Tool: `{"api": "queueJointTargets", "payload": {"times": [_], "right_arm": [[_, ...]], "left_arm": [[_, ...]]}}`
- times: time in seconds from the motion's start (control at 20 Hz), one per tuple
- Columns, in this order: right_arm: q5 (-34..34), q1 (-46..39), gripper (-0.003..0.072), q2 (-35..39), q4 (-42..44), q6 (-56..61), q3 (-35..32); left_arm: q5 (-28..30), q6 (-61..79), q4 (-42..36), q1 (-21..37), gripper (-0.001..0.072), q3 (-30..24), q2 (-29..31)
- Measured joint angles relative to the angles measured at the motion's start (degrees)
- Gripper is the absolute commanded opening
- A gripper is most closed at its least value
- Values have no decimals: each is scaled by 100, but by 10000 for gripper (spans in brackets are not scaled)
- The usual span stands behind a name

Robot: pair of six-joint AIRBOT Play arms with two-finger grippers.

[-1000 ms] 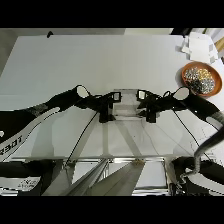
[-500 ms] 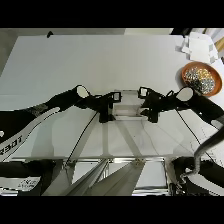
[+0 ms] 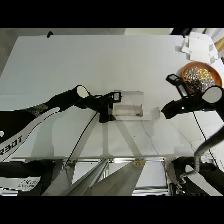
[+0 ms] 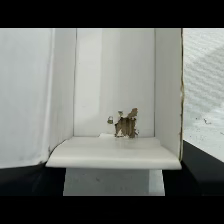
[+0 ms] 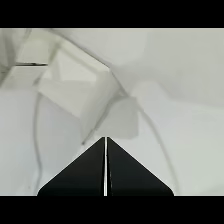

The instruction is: Fold the box and place the chain.

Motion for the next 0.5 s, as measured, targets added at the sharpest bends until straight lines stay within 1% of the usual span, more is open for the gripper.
{"api": "queueJointTargets", "payload": {"times": [0.1, 0.2, 0.5], "right_arm": [[-28, -221, 9, -31, 7, 457, -157], [-168, -339, 9, -157, 197, 686, -372], [-649, -254, 9, -929, 1108, 695, -643]], "left_arm": [[0, 0, 0, 0, 17, 0, 0], [0, 0, 0, 0, 17, 0, 0], [0, 0, 0, 0, 17, 0, 0]]}}
